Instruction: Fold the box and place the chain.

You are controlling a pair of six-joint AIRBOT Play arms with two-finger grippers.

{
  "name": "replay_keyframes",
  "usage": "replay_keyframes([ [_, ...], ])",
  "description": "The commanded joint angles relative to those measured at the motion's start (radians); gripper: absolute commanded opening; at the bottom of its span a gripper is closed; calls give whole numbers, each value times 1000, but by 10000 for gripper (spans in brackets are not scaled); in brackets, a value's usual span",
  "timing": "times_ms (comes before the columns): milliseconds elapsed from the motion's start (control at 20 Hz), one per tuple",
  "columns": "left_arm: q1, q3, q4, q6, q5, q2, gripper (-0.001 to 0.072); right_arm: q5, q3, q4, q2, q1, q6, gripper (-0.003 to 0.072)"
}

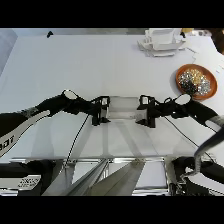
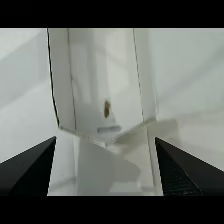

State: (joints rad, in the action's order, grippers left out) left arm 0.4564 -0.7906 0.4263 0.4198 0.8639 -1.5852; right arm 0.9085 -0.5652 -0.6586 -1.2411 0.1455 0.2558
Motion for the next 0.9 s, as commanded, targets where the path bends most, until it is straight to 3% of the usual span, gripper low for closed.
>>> replay_keyframes([
  [0,0,1,0,1,1,0,71,72,-1,-110,90,-74,-142,686],
  [100,0,1,0,1,1,0,71,82,-1,-126,156,-119,-196,616],
  [150,0,1,0,1,1,0,71,82,-1,-115,193,-138,-225,481],
  [200,0,1,0,1,1,0,71,84,-1,-85,228,-146,-261,204],
  [250,0,1,0,1,1,0,71,93,-1,-32,251,-143,-265,32],
  [500,0,1,0,1,1,0,71,26,-1,229,257,-4,-255,15],
  [700,0,1,0,1,1,0,71,-295,-1,336,182,158,-262,10],
  [850,0,1,0,2,1,0,71,-468,-1,442,121,183,-265,10],
])
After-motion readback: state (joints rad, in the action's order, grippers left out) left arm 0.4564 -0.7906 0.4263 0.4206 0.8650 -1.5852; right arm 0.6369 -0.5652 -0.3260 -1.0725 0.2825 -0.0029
